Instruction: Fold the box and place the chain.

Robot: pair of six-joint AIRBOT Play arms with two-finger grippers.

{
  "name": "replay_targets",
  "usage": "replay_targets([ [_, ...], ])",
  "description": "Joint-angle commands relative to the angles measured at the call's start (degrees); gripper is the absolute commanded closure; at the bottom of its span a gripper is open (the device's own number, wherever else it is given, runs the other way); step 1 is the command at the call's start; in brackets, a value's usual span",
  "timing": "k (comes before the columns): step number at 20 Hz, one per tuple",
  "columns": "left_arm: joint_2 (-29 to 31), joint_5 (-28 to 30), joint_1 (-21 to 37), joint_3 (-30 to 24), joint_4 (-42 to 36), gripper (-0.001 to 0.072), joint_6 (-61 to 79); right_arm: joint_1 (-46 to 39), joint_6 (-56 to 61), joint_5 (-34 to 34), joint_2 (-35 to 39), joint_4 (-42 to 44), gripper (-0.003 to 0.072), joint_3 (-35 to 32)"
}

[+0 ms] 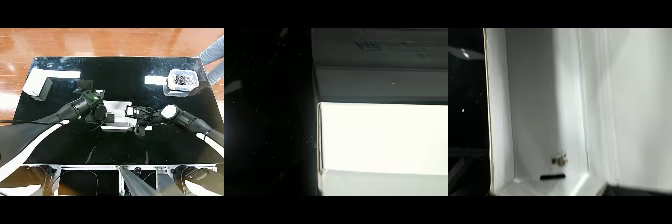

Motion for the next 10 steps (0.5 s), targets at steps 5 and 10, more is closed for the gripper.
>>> replay_targets([
  [5,-0.02,0.79,0.0,0.04,0.35,0.0689,0.09,-5.57,9.14,4.81,3.3,-4.24,0.007,-0.02],
  [10,-0.02,0.52,0.0,0.04,0.35,0.0689,0.07,-6.34,6.62,6.58,3.5,-7.61,0.0074,-0.02],
])
